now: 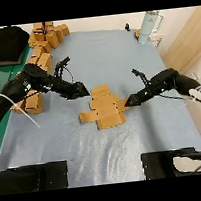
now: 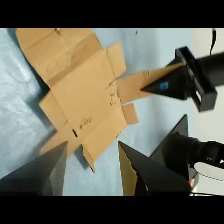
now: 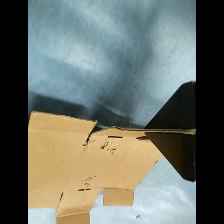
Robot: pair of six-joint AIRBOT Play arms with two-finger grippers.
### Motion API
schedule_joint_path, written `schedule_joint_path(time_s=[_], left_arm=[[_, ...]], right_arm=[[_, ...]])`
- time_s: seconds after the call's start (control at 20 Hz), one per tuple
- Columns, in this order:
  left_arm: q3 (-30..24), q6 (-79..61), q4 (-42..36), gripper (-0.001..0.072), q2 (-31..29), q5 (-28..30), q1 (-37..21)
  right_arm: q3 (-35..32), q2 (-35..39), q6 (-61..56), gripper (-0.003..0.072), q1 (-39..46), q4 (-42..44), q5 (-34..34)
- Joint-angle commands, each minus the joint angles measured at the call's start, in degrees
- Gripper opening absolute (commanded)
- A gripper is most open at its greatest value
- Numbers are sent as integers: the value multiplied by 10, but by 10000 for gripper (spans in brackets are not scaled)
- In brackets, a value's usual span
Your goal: Fold the box.
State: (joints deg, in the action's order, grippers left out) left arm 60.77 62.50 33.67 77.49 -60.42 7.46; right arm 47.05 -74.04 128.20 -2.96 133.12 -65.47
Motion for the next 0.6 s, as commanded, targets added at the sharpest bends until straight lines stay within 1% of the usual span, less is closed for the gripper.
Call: schedule_joint_path(time_s=[0.0,0.1,0.2,0.3,0.4,0.55], left_arm=[[1,-58,-55,492,62,4,-18],[1,-68,-59,491,102,5,-18],[3,-110,-97,491,135,5,-18],[9,-138,-132,490,159,17,-17],[21,-138,-131,490,178,23,-18],[31,-137,-127,489,189,34,-17]], right_arm=[[-57,68,6,1,-43,-3,80],[-64,82,6,2,-58,-4,89],[-66,84,6,1,-65,-3,92],[-65,84,6,2,-75,-3,94],[-65,84,2,2,-81,-2,94],[-65,84,2,1,-82,-2,94]])
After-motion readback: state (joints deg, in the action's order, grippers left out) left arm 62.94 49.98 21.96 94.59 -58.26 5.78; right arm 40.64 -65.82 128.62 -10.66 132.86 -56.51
